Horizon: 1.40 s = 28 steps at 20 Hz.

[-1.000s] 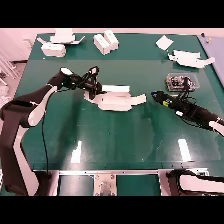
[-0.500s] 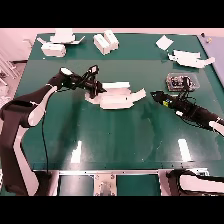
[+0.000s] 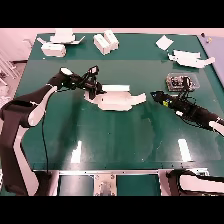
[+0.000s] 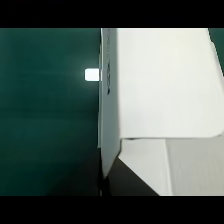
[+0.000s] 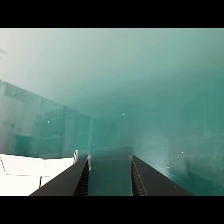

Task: Fold the box and place the chain.

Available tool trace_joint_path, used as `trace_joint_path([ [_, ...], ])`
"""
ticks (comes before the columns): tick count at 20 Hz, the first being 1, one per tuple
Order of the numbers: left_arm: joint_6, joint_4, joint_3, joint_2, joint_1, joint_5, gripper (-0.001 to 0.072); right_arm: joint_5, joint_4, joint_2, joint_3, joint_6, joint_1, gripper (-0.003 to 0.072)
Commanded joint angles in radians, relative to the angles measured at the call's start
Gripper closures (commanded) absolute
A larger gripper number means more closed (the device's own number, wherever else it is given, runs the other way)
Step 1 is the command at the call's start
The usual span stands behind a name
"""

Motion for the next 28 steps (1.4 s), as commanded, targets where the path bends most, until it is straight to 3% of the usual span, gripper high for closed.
trace_joint_path([
  [1,-0.003,0.003,0.000,0.000,0.001,0.016,0.0687,0.000,0.000,0.000,0.001,-0.005,0.001,0.0373],
  [10,-0.005,0.003,0.000,0.000,0.001,0.018,0.0687,0.005,0.019,0.000,0.002,-0.006,-0.003,0.0375],
  [16,-0.035,0.003,0.000,0.000,0.001,0.011,0.0687,0.098,0.019,0.000,0.044,-0.085,0.001,0.0375],
  [23,-0.035,0.003,0.000,0.000,0.001,-0.001,0.0687,0.212,0.007,0.001,0.065,-0.346,0.049,0.0374],
  [28,-0.035,0.003,0.000,0.000,0.001,-0.001,0.0687,0.237,-0.152,0.010,0.065,-0.488,0.149,0.0372],
])
